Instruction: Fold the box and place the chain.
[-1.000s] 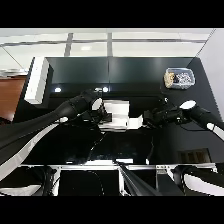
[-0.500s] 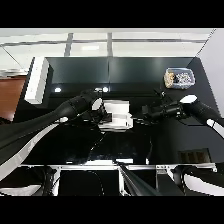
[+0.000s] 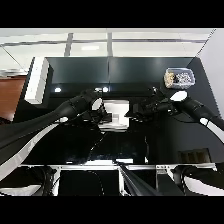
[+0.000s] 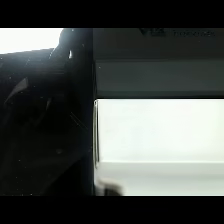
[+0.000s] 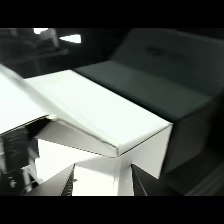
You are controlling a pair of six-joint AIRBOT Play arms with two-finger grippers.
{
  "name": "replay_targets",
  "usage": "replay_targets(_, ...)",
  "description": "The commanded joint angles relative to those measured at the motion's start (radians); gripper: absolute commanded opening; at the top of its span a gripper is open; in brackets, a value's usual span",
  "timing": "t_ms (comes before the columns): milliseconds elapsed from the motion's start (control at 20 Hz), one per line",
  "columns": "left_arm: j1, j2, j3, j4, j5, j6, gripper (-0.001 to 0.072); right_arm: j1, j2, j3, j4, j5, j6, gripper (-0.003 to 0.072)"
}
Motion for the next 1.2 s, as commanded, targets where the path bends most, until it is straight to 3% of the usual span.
replay_targets(0, 0.001, 0.000, 0.000, 0.000, 0.001, 0.000, 0.0024, 0.037, 0.000, 0.012, -0.084, -0.030, 0.097, 0.0388)
replay_targets(150, 0.001, 0.000, 0.000, 0.000, 0.001, 0.000, 0.0024, 0.091, -0.001, 0.043, -0.164, -0.072, 0.171, 0.0388)
replay_targets(300, 0.001, 0.000, 0.000, 0.000, 0.001, 0.000, 0.0024, 0.154, -0.003, 0.094, -0.335, -0.118, 0.346, 0.0387)
replay_targets(550, 0.001, 0.000, 0.000, 0.000, 0.001, 0.000, 0.0024, 0.251, -0.053, 0.184, -0.570, -0.107, 0.571, 0.0360)
replay_targets(950, 0.001, 0.000, 0.000, 0.000, 0.000, 0.000, 0.0024, 0.377, -0.103, 0.316, -0.959, 0.006, 0.942, 0.0359)
replay_targets(1150, 0.001, 0.000, 0.000, 0.000, 0.000, 0.000, 0.0024, 0.405, -0.141, 0.365, -0.993, 0.116, 0.989, 0.0351)
